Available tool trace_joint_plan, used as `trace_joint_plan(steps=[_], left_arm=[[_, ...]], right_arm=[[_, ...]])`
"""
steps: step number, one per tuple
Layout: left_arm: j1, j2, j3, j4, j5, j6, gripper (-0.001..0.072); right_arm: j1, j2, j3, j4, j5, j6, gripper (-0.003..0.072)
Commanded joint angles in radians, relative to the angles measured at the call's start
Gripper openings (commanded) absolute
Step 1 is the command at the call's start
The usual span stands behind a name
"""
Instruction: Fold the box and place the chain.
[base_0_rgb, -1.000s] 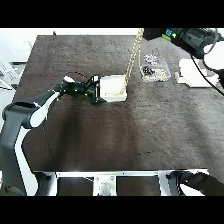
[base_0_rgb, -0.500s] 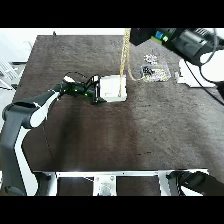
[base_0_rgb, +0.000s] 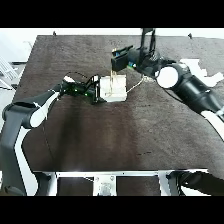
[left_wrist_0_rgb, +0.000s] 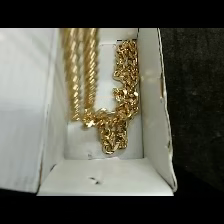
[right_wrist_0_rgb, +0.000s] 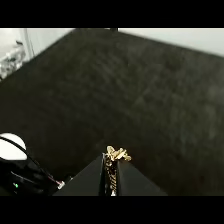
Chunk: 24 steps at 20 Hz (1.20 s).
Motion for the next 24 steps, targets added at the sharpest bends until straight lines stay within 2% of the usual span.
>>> trace_joint_plan(steps=[1,9,10,11,12,13,16,19,24], left_arm=[[0.0,0.0,0.0,0.0,0.0,0.0,0.0471],[0.0,0.0,0.0,0.0,0.0,0.0,0.0471],[0.0,0.0,0.0,0.0,0.0,0.0,0.0471],[0.0,0.0,0.0,0.0,0.0,0.0,0.0471],[0.0,0.0,0.0,0.0,0.0,0.0,0.0471],[0.0,0.0,0.0,0.0,0.0,0.0,0.0471],[0.0,0.0,0.0,0.0,0.0,-0.003,0.0471],[0.0,0.0,0.0,0.0,0.0,-0.003,0.0471],[0.0,0.0,0.0,0.0,0.001,-0.003,0.0471]], right_arm=[[0.001,-0.087,-0.028,0.003,-0.001,0.063,0.0007],[0.001,-0.293,-0.124,0.003,0.0,0.138,0.0011],[0.0,-0.306,-0.125,0.002,-0.001,0.138,0.0052],[-0.008,-0.307,-0.123,0.002,-0.002,0.138,0.0221],[-0.018,-0.301,-0.117,0.002,-0.002,0.138,0.0355],[-0.034,-0.29,-0.111,0.002,-0.001,0.138,0.0382],[-0.094,-0.22,-0.107,0.002,0.011,0.138,0.0391],[-0.179,-0.163,-0.107,-0.002,0.072,0.138,0.0391],[-0.357,-0.19,-0.119,0.003,0.085,0.139,0.0392]])
